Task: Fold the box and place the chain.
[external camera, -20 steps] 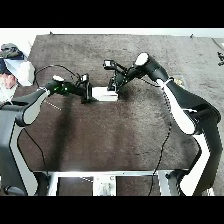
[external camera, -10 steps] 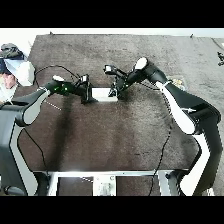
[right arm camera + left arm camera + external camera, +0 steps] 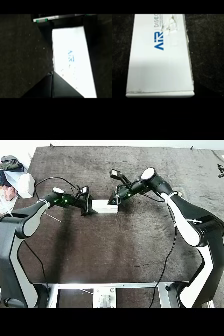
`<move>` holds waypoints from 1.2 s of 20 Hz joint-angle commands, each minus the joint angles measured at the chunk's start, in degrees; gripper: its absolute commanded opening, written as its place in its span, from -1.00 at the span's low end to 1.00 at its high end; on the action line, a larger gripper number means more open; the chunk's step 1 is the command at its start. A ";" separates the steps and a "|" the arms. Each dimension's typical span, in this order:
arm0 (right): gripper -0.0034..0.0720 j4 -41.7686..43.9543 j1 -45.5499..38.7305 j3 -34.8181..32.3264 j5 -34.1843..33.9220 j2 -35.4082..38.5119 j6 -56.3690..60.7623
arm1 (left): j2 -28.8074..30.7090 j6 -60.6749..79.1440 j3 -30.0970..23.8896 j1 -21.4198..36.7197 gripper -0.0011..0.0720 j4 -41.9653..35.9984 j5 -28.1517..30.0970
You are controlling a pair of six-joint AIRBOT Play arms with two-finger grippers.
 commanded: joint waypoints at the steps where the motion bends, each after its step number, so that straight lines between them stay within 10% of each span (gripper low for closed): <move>1: -0.79 1.70 -0.31 -3.98 -4.26 0.11 0.04 | -0.02 0.07 0.00 0.04 -0.02 0.00 0.02; 11: -0.94 0.74 -0.33 -9.49 -9.60 1.53 1.55 | -0.02 0.07 0.00 0.04 -0.02 0.00 0.02; 17: -0.94 5.01 -0.76 -11.56 -5.01 14.25 10.01 | -0.02 0.07 0.00 0.04 -0.02 0.00 0.04; 24: -0.94 5.40 -2.03 -44.28 -35.60 48.37 12.74 | -0.02 0.07 0.00 0.04 -0.02 -0.02 0.02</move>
